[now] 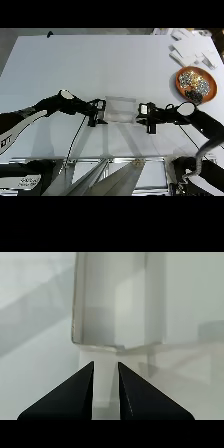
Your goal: Fold the box and place the chain.
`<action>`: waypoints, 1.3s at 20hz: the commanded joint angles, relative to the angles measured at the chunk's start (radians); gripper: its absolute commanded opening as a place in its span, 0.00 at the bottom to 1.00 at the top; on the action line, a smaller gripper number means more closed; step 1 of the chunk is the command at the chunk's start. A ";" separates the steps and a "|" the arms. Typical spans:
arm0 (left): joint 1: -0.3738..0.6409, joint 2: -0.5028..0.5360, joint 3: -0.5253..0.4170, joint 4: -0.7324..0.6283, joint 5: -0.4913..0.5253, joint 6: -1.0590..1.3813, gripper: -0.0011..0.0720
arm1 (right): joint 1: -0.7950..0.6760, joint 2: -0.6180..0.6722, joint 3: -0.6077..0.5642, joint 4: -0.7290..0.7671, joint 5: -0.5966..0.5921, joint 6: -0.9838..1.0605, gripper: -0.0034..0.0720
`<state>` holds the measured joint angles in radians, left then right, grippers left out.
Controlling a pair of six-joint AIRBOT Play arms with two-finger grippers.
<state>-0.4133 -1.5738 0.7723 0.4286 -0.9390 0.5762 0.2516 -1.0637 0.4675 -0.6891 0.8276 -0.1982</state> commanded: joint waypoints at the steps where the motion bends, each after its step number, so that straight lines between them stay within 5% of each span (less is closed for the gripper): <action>1: 0.000 0.000 0.001 0.002 0.000 0.000 0.06 | -0.058 0.047 -0.001 -0.037 0.030 0.041 0.28; 8: 0.000 0.000 0.001 0.002 0.000 0.000 0.06 | -0.048 -0.017 -0.017 0.169 0.021 -0.114 0.25; 21: 0.000 0.000 0.001 0.002 0.000 0.000 0.06 | 0.060 -0.061 -0.017 0.249 -0.079 -0.232 0.16; 22: 0.000 0.000 0.001 0.002 0.000 0.000 0.06 | 0.071 -0.077 -0.017 0.271 -0.092 -0.232 0.21; 26: 0.000 0.000 0.001 0.002 0.000 0.000 0.06 | 0.080 -0.137 -0.017 0.337 -0.170 -0.210 0.69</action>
